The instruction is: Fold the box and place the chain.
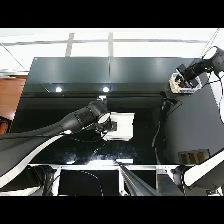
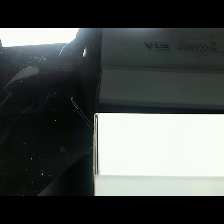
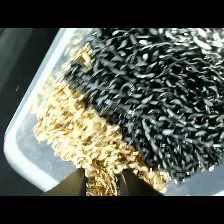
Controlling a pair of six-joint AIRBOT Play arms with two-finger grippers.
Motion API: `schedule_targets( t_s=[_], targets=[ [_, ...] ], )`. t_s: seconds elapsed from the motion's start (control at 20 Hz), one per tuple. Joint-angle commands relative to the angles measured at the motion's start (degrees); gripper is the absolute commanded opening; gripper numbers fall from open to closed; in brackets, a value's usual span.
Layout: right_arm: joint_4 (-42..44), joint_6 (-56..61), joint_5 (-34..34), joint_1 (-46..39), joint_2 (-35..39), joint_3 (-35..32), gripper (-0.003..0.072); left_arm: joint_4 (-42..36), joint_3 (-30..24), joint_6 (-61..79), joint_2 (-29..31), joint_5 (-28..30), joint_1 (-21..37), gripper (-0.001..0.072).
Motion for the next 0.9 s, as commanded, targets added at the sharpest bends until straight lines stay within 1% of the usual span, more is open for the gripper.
schedule_targets(
  t_s=[0.0,0.2,0.35,0.45,0.65,0.75,0.85],
  targets=[
    [1.03,-11.21,1.77,-1.6,3.02,0.07,0.0011,0.02,0.02,0.0,-0.04,-0.04,0.04,0.0028],
    [1.18,-23.52,4.55,-2.67,11.13,0.07,0.001,0.02,0.02,0.0,-0.04,0.0,0.04,0.0028],
    [2.49,-28.35,4.07,-2.64,17.97,0.07,0.0009,0.02,0.02,0.0,-0.04,0.0,0.04,0.0028],
    [5.9,-29.9,1.42,-3.13,22.43,0.07,0.0008,0.02,0.02,0.0,-0.04,0.0,0.04,0.0028],
    [12.5,-32.48,-6.29,-4.02,30.88,0.09,0.0007,0.0,0.02,0.0,-0.04,-0.02,0.04,0.0028],
    [15.61,-33.97,-7.54,-4.02,33.86,0.11,0.0007,0.02,0.02,0.0,-0.04,-0.02,0.04,0.0028],
    [16.5,-35.39,-7.15,-4.02,36.74,0.11,0.0007,0.0,0.02,0.0,-0.04,-0.04,0.04,0.0028]
  ],
)
